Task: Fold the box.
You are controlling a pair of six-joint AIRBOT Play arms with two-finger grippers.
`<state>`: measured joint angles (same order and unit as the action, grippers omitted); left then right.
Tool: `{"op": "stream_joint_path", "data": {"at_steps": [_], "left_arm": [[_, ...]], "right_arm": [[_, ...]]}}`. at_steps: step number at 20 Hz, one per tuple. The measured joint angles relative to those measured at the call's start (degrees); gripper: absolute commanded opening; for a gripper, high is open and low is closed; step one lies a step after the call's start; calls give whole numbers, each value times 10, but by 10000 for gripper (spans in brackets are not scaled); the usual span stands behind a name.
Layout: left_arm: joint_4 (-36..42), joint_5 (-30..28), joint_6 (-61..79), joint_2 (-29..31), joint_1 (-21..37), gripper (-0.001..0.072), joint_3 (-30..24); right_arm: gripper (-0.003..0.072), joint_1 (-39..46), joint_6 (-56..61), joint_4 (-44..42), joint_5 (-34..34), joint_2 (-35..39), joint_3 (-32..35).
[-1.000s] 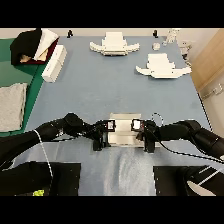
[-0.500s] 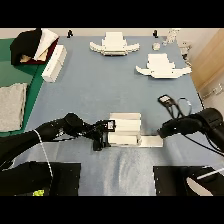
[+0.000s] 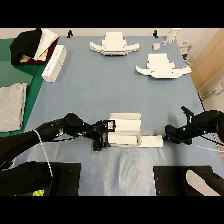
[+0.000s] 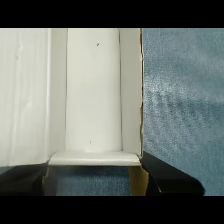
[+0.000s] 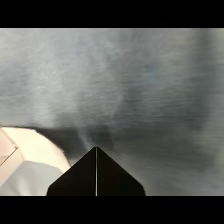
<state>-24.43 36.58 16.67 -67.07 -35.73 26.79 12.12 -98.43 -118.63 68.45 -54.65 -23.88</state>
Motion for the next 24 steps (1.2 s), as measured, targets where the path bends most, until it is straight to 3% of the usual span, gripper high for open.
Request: {"op": "stream_joint_path", "data": {"at_steps": [4,15,16,17,18,20,21,22,24], "left_arm": [[0,0,0,0,0,468,0],[0,0,0,0,0,469,0],[0,0,0,0,0,468,0],[0,0,0,0,0,468,0],[0,0,0,0,0,469,0],[0,0,0,0,0,468,0],[0,0,0,0,0,468,0],[0,0,0,0,0,469,0],[0,0,0,0,0,468,0]], "right_arm": [[-2,-9,-44,-82,19,-22,7],[1,-119,-66,-145,0,-21,9],[68,-127,-66,-149,1,-14,6],[193,-132,-64,-151,7,-4,2],[230,-136,-64,-151,13,6,-2],[232,-142,-60,-155,24,29,-9],[289,-143,-59,-155,26,41,-12],[424,-144,-57,-155,29,50,-15],[446,-146,-56,-156,31,62,-19]]}}
